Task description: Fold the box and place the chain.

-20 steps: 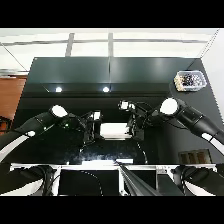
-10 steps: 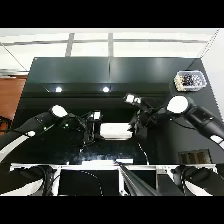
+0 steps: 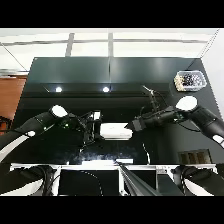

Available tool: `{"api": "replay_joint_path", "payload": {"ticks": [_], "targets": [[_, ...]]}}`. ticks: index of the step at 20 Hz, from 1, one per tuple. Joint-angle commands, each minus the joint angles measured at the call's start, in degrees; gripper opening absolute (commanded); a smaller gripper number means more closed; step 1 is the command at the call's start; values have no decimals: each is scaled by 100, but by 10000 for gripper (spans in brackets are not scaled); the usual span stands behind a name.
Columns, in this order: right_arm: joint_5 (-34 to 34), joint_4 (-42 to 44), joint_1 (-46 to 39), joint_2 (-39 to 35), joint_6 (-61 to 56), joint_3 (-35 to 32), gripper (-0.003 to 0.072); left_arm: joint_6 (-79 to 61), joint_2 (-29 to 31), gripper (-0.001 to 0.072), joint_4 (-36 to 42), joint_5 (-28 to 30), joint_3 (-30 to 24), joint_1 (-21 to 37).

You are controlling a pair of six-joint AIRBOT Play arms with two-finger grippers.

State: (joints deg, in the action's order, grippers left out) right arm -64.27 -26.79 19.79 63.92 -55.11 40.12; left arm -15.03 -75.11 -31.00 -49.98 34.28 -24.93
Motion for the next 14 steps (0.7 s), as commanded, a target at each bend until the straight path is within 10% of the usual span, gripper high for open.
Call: {"api": "replay_joint_path", "payload": {"ticks": [1,14], "targets": [[216,997,229,507,-289,-92,3,4,-4,351,0,0,0,2],[695,236,601,1207,-704,-98,4,4,-4,351,0,0,0,2]]}}
